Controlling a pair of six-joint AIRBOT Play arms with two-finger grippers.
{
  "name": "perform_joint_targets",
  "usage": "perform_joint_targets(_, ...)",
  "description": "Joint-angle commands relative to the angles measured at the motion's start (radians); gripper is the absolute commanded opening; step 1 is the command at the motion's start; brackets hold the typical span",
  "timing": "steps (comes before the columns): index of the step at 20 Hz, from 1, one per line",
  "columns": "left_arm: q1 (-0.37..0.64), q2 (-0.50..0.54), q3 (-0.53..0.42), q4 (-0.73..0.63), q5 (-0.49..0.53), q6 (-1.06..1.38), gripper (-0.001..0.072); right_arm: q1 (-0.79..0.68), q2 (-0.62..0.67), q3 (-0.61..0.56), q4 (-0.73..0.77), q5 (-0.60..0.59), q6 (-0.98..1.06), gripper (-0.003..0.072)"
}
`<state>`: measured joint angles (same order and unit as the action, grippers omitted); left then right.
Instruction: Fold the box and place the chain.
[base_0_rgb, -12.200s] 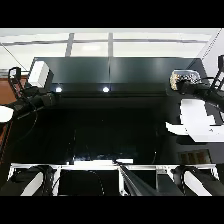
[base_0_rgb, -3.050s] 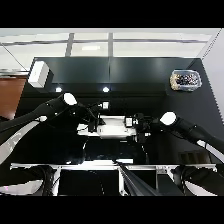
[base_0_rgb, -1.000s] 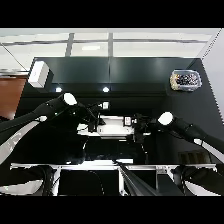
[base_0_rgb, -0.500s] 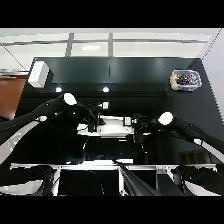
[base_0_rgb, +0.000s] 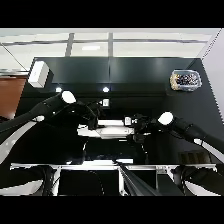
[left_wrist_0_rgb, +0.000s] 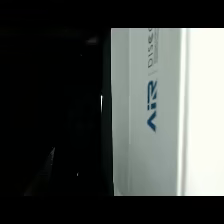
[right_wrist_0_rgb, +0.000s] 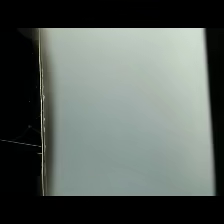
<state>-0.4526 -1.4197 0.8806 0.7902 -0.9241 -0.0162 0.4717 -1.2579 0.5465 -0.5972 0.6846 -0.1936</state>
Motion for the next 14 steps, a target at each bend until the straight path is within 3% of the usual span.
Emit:
perform_joint_targets(1,0.001,0.089,0.006,0.200,-0.004,-0.188,0.0636,0.001,0.000,0.000,0.002,0.004,0.002,0.0076)
perform_joint_targets(4,0.017,0.183,0.006,0.414,-0.024,-0.419,0.0636,0.001,0.000,0.000,0.002,0.004,0.002,0.0076)
perform_joint_targets(7,0.060,0.240,0.005,0.388,-0.051,-0.547,0.0613,0.001,0.000,0.000,0.002,0.003,0.002,0.0076)
perform_joint_targets(8,0.068,0.246,0.005,0.370,-0.072,-0.589,0.0490,0.001,0.000,0.000,0.002,0.003,0.002,0.0076)
perform_joint_targets(9,0.075,0.246,0.005,0.346,-0.115,-0.614,0.0188,0.001,0.000,0.000,0.002,0.003,0.002,0.0076)
perform_joint_targets(10,0.077,0.245,0.003,0.324,-0.169,-0.617,0.0028,0.001,0.000,0.000,0.002,0.003,0.002,0.0076)
perform_joint_targets(14,0.076,0.245,-0.042,0.189,-0.409,-0.637,0.0024,0.001,0.000,0.000,0.002,0.004,0.002,0.0076)
